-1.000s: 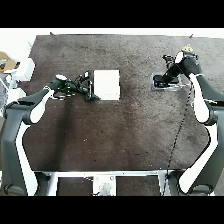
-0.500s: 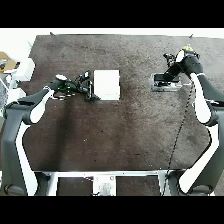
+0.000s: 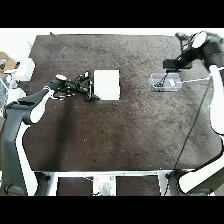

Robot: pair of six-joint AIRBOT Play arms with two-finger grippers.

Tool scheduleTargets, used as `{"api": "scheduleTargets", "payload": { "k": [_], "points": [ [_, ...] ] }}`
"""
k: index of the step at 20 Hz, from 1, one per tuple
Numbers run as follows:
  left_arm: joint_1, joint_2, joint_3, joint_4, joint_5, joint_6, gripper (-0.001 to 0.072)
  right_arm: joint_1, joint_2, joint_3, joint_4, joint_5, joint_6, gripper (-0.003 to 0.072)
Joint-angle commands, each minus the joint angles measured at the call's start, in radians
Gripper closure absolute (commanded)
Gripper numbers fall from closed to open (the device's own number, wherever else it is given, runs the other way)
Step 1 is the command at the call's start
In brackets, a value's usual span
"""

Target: Fold the box and place the chain.

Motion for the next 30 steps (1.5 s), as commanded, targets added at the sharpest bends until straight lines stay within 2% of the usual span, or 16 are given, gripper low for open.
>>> {"api": "scheduleTargets", "payload": {
  "k": [1,4,9,10,12,14,16,17,18,20,25,30],
  "points": [
    [0.0,0.0,0.0,0.0,0.0,0.0,0.0349,0.001,0.159,0.001,0.035,-0.06,-0.025,0.0686],
    [0.0,0.0,0.0,0.0,0.0,0.0,0.0349,0.014,0.328,0.001,0.034,-0.201,-0.038,0.0686],
    [0.0,0.0,0.0,0.0,0.0,0.0,0.0349,0.098,0.548,0.001,0.033,-0.569,-0.077,0.0687],
    [0.0,0.0,0.0,0.0,0.0,0.0,0.0349,0.117,0.571,0.001,0.016,-0.591,-0.077,0.0687],
    [0.0,0.0,0.0,0.0,0.0,0.0,0.0349,0.129,0.574,-0.001,-0.062,-0.507,-0.018,0.0686],
    [0.0,0.0,0.0,0.0,0.0,0.0,0.0349,0.106,0.528,-0.031,-0.1,-0.359,0.022,0.0684],
    [0.0,0.0,0.0,0.0,0.0,0.0,0.0349,0.076,0.455,-0.102,-0.098,-0.279,0.021,0.0383],
    [0.0,0.0,0.0,0.0,0.0,0.0,0.0349,0.064,0.416,-0.142,-0.097,-0.268,0.007,0.0457],
    [0.0,0.0,0.0,0.0,0.0,0.0,0.0349,0.056,0.37,-0.185,-0.097,-0.27,0.005,0.0483],
    [0.0,0.0,0.0,0.0,0.0,0.0,0.0349,0.042,0.267,-0.23,-0.094,-0.269,0.002,0.0482],
    [0.0,0.0,0.0,0.0,0.0,0.0,0.035,0.016,0.012,-0.223,-0.002,-0.274,0.003,0.0482],
    [0.0,0.0,0.0,0.0,0.0,0.0,0.0349,0.011,-0.111,-0.204,0.016,-0.263,0.007,0.0482]
  ]
}}
